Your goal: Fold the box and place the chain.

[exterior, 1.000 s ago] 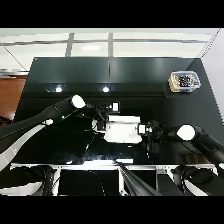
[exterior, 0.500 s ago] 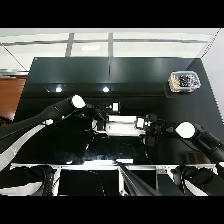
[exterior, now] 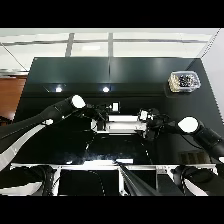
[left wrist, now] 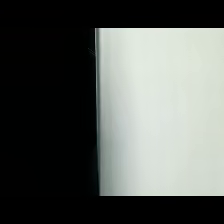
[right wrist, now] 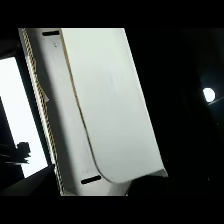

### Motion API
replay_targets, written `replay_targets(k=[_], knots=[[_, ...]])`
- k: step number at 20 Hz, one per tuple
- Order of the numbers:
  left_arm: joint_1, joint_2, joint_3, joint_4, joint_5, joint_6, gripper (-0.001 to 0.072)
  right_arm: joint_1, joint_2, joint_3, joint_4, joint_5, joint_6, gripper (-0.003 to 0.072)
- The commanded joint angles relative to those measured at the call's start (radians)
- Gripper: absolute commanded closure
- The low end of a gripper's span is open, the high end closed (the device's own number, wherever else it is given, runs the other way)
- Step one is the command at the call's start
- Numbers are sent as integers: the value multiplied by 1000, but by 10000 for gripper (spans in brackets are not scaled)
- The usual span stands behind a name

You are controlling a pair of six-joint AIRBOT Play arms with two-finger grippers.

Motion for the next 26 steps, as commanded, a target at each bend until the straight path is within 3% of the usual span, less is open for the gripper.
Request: replay_targets(k=[1,6,19,20,21,26], knots=[[0,0,-1,0,1,0,681,-7,-69,1,126,54,-150,9],[0,0,-1,0,0,0,681,-60,-174,1,124,72,-233,9],[0,0,-1,0,0,0,681,-69,-237,2,134,78,-282,11],[0,0,-1,0,0,0,681,-67,-237,2,135,72,-281,14],[0,0,-1,0,0,0,681,-67,-237,2,135,72,-282,73],[0,0,-1,0,0,0,681,-63,-237,2,134,66,-279,73]])
